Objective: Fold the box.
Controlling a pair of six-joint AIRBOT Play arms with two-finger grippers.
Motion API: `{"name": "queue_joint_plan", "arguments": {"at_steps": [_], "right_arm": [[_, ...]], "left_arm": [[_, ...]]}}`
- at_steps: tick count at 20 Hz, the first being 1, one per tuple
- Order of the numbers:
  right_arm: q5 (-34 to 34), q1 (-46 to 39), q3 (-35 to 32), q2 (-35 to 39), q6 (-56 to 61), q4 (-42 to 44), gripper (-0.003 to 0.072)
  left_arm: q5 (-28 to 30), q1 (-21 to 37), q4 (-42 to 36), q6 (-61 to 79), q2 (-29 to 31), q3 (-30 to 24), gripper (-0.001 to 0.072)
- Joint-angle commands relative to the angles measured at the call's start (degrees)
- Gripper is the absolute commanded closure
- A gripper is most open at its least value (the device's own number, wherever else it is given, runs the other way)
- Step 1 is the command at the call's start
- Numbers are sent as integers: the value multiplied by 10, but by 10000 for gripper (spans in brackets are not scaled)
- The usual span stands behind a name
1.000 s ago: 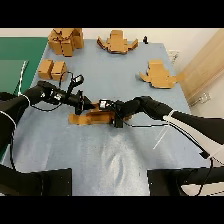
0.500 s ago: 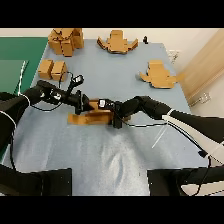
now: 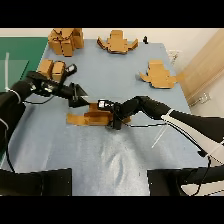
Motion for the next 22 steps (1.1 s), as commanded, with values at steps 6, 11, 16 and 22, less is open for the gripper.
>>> {"name": "queue_joint_plan", "arguments": {"at_steps": [6,11,16,22], "right_arm": [[-2,-3,0,0,7,-1,96],[-2,-2,0,0,7,-1,96],[-3,-2,0,0,7,-1,101],[-3,-2,0,0,6,-2,171]], "left_arm": [[-99,82,106,-101,140,-84,702],[-10,-50,6,-129,189,-183,700],[212,-138,-20,-191,158,-140,699],[196,-140,108,-391,18,-10,699]]}}
